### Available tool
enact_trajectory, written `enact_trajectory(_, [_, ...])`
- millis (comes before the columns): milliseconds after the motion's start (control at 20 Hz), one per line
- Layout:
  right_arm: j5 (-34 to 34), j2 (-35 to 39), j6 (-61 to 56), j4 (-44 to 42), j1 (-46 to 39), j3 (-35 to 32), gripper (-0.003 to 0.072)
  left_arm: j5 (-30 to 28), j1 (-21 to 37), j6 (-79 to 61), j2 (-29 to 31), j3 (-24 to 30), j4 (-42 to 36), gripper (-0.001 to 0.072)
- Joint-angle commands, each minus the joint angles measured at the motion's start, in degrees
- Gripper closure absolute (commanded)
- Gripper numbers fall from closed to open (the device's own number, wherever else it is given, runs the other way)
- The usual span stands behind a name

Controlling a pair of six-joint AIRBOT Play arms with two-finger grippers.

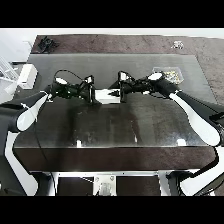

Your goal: Fold the box and place the chain.

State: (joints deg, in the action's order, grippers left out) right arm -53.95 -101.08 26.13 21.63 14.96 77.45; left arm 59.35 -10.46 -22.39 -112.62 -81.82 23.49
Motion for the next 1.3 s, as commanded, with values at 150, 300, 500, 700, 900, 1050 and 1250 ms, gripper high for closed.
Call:
enact_trajectory(150, [2.1,0.0,0.1,-0.1,0.0,1.1,0.0435,0.1,0.0,-0.1,0.0,0.0,0.0,0.0198])
enact_trajectory(300, [2.1,0.0,0.1,0.0,0.0,1.2,0.0435,0.1,-0.1,-0.1,0.0,0.0,0.0,0.0199])
enact_trajectory(500, [2.1,-0.6,0.1,0.0,0.1,0.7,0.0436,0.1,-0.1,-0.1,0.0,0.0,0.0,0.0198])
enact_trajectory(700, [2.1,-1.6,0.1,0.0,0.1,0.7,0.0464,0.1,0.0,-0.1,0.0,0.0,0.0,0.0198])
enact_trajectory(900, [-2.2,-1.6,0.0,0.0,0.3,0.7,0.0474,0.1,0.0,-0.1,0.0,0.0,0.0,0.0198])
enact_trajectory(1050, [-8.7,-1.6,-0.9,0.0,0.2,0.5,0.0475,0.1,-0.1,-0.1,0.0,0.0,0.0,0.0199])
enact_trajectory(1250, [-8.6,-1.7,-1.0,0.0,0.2,-0.7,0.0475,0.1,-0.1,-0.1,0.0,0.0,0.0,0.0198])
